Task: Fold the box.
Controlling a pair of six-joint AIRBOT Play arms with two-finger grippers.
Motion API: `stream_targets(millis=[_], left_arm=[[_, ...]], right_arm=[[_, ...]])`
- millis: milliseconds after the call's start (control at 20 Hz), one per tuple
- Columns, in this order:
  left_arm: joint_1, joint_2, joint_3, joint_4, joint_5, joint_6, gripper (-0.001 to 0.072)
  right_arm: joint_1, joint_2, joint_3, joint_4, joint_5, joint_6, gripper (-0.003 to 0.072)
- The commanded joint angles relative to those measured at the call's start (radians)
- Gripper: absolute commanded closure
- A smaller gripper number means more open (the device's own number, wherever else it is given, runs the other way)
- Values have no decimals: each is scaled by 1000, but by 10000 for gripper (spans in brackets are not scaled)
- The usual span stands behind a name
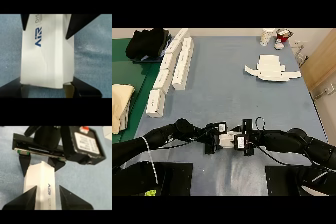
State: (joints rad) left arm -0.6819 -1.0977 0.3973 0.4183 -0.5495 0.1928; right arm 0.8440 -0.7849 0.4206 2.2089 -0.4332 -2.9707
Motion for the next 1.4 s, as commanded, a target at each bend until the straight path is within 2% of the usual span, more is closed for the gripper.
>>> stream_targets(millis=[0,350,450,600,700,1100,1200,1350], left_arm=[[0,0,1,1,-3,2,308],[0,0,1,1,-2,2,307],[0,0,1,1,-2,2,308],[0,0,1,1,-2,2,308],[0,0,1,1,-3,1,308],[0,0,1,1,-2,2,307],[0,0,1,1,-3,2,307],[0,0,1,1,-3,2,308]], right_arm=[[0,1,9,-5,8,1,285],[0,-6,12,-5,-2,9,288],[0,-21,11,1,-18,16,406],[0,-35,11,31,-49,16,409],[0,-43,11,40,-76,16,511],[0,-46,11,50,-107,21,502],[0,-45,11,51,-106,21,318],[-1,-45,11,50,-105,21,315]])
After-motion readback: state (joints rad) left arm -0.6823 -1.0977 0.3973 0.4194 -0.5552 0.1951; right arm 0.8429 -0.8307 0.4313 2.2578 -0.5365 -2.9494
